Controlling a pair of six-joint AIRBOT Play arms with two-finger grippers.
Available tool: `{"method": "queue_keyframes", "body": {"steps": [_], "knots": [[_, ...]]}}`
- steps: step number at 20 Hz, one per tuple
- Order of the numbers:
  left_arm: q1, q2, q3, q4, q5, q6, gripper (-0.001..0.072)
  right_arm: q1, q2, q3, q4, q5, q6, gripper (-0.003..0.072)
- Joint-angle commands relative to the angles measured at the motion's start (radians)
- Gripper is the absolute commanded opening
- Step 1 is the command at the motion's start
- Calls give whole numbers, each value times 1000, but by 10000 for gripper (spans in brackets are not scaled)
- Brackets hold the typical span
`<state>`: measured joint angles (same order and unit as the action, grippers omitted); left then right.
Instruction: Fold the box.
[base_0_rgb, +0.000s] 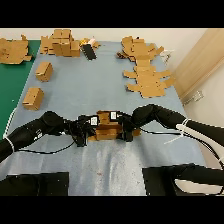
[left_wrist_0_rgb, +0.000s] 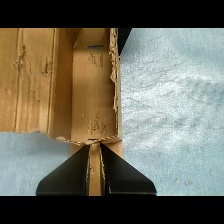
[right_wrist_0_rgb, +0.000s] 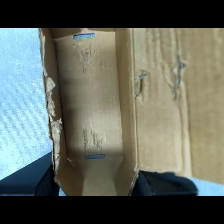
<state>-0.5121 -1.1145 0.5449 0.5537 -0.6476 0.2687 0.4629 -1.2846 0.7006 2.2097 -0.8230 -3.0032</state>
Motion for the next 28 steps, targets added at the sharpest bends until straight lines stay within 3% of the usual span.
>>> {"method": "queue_keyframes", "body": {"steps": [1, 9, 26, 28], "knots": [[-6, -8, 3, -1, 20, 1, 104, 0, 0, 0, 1, 0, 0, 499], [-50, -14, 5, -17, 100, 4, 103, 0, 0, 0, 1, 0, 0, 499], [-61, -12, 5, -17, 76, -11, 103, 0, 0, 0, 0, 0, 0, 499], [-60, 2, 4, 49, 60, -114, 102, 0, 0, 0, 0, -1, 0, 499]]}}
